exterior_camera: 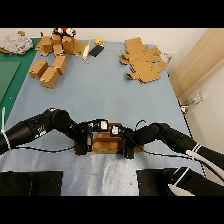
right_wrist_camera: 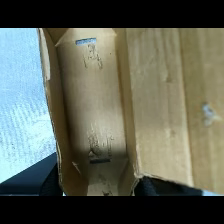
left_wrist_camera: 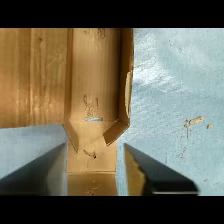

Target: Fold the box.

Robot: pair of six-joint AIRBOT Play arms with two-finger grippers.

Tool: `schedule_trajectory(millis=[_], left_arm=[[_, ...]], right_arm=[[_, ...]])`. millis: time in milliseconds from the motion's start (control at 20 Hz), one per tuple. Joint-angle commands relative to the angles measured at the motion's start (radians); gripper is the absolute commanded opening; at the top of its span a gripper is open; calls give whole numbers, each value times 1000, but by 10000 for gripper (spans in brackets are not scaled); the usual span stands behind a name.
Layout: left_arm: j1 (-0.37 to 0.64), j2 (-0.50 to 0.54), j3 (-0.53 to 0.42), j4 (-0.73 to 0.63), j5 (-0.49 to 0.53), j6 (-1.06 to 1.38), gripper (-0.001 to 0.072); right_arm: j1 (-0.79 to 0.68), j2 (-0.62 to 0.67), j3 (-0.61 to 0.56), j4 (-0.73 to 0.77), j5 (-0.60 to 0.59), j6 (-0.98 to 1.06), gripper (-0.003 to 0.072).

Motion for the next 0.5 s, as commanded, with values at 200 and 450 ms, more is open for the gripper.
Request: schedule_trajectory(millis=[200, 450], left_arm=[[-8, -7, 0, -22, 1, 0, 457], [-14, -9, 0, -27, 11, 0, 101]], right_arm=[[1, 0, 1, 0, 0, 0, 452], [1, 0, 0, 0, 0, 0, 451]])
